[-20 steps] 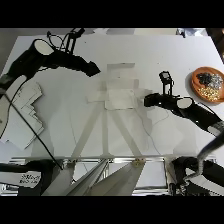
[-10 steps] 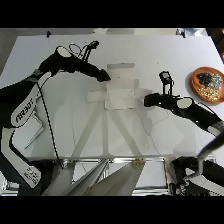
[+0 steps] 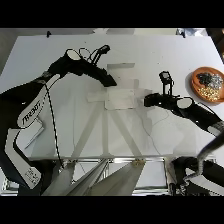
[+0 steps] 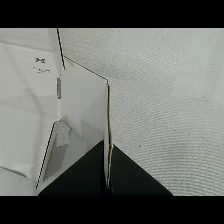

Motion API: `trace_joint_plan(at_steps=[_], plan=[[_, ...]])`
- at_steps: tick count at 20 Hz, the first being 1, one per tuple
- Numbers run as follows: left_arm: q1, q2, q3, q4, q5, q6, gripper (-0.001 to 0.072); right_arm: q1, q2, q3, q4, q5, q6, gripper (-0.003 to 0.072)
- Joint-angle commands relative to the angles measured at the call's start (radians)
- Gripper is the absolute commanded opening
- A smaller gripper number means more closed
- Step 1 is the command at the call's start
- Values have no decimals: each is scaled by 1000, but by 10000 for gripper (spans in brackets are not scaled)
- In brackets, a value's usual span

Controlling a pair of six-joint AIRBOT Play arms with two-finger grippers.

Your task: Fold the box and place the chain.

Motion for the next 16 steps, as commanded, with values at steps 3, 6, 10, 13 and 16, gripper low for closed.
trace_joint_plan(at_steps=[3,6,10,13,16], plan=[[-16,0,1,81,-70,57,455,1,0,-1,0,0,0,8],[-16,0,1,66,-68,111,134,1,0,0,0,0,0,8],[-16,0,1,56,-69,128,15,1,0,0,0,0,0,8],[-16,1,1,56,-69,128,15,1,0,0,0,0,0,8],[-16,0,1,53,-69,128,15,1,0,0,0,0,0,8]])
